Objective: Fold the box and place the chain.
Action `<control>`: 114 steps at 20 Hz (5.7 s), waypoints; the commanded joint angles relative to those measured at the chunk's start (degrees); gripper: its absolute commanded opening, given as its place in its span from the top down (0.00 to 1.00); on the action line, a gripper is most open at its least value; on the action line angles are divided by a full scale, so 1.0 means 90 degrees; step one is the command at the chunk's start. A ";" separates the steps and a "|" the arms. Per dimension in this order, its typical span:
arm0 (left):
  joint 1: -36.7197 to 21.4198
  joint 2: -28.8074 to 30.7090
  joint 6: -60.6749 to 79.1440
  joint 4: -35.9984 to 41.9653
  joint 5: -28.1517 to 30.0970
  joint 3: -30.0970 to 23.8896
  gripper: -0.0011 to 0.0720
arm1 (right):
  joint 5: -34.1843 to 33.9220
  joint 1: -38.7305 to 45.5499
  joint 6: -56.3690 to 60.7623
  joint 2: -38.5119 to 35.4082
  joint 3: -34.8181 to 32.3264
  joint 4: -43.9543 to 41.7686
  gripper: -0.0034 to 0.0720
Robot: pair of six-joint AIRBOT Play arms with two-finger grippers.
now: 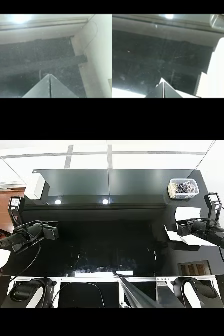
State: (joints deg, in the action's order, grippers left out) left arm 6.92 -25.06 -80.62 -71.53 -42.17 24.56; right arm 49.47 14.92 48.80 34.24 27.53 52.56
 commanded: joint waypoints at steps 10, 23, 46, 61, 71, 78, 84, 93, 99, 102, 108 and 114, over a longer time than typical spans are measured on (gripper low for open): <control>-0.0007 0.0005 0.0002 0.0000 0.0000 -0.0002 0.95 | 0.0002 -0.0002 0.0002 -0.0007 -0.0002 -0.0002 0.94; 0.0005 -0.0255 0.0000 0.0588 0.1659 -0.0170 0.92 | -0.0410 -0.0005 0.0007 -0.0005 -0.0221 -0.1180 0.90; -0.0189 -0.3524 -0.0911 -0.0763 0.0104 0.1110 0.01 | 0.1729 0.4369 0.2118 0.5183 0.4075 0.2300 0.00; -0.0182 -0.3524 -0.0896 -0.0219 0.0175 0.1110 0.01 | 0.3184 0.4362 -0.0075 0.6292 0.4617 0.1474 0.94; -0.0180 -0.3524 -0.0896 -0.0158 0.0063 0.1110 0.01 | 0.2963 0.3322 -0.0272 0.4099 0.3065 -0.0843 0.94; -0.0180 -0.3524 -0.0889 0.0223 -0.0029 0.1110 0.01 | 0.1360 0.1239 -0.0678 0.2528 0.0738 -0.2922 0.94; -0.0022 -0.3526 0.0622 0.2259 0.0068 0.1110 0.01 | -0.0109 -0.0634 -0.1622 0.2443 -0.0265 -0.4461 0.94; 0.0505 -0.5292 0.1984 0.4619 -0.0410 0.1535 0.01 | -0.1336 -0.2657 -0.2572 0.2443 -0.0913 -0.5389 0.94; 0.0508 -0.7145 0.4061 0.6188 -0.2710 0.2157 0.01 | -0.1343 -0.2812 -0.2565 0.2443 -0.0913 -0.5394 0.94; 0.0495 -0.7606 0.4940 0.5962 -0.3900 0.2324 0.01 | -0.1355 -0.2812 -0.2565 0.2443 -0.0911 -0.5489 0.94; 0.0389 -0.7667 0.5010 0.4452 -0.4036 0.2703 0.25 | -0.1362 -0.2812 -0.2565 0.2443 -0.0913 -0.5484 0.94; 0.0396 -0.7747 0.5110 0.4447 -0.4065 0.3140 0.46 | -0.1362 -0.2812 -0.2567 0.2443 -0.0911 -0.5481 0.94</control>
State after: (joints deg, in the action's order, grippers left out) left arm 10.50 -94.28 -35.27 -30.50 -78.24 51.07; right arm 37.19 -10.35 25.71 56.27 19.35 3.22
